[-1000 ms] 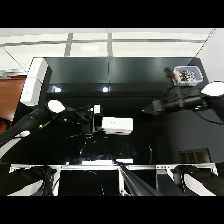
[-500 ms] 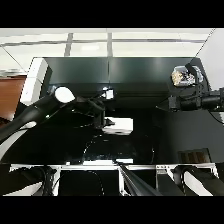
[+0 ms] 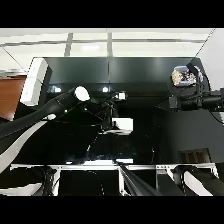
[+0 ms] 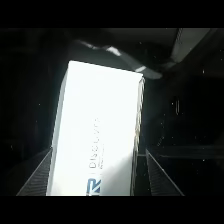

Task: Fold the box and place the chain.

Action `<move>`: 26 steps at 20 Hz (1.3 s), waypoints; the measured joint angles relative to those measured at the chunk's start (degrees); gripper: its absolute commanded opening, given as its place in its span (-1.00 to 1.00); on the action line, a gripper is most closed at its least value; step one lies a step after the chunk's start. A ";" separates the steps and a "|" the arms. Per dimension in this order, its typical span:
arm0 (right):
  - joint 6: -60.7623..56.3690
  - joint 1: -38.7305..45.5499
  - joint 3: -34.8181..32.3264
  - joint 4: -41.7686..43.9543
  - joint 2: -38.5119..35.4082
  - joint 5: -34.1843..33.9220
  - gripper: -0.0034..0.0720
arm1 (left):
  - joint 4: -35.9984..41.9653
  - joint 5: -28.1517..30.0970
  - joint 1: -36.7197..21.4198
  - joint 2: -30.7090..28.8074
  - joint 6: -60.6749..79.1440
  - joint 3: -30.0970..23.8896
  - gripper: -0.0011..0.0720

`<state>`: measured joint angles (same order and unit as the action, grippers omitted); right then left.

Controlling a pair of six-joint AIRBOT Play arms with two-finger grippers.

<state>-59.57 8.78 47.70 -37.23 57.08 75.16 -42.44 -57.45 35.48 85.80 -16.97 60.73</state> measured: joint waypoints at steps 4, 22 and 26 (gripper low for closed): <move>0.02 -0.02 0.02 -0.26 0.00 0.02 -0.87 | -1.79 -0.76 1.29 0.33 -0.44 0.17 0.99; 0.04 -0.02 0.02 -0.76 0.00 -2.64 -0.87 | -38.34 -11.41 0.98 -5.05 -44.59 5.03 -0.06; 0.35 -0.02 0.00 -0.79 0.00 -3.41 -0.87 | -43.30 -20.83 -15.37 -13.38 -53.81 2.93 -0.06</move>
<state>-59.22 8.75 47.70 -38.02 57.08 71.75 -85.73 -78.28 20.12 72.42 -70.78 63.66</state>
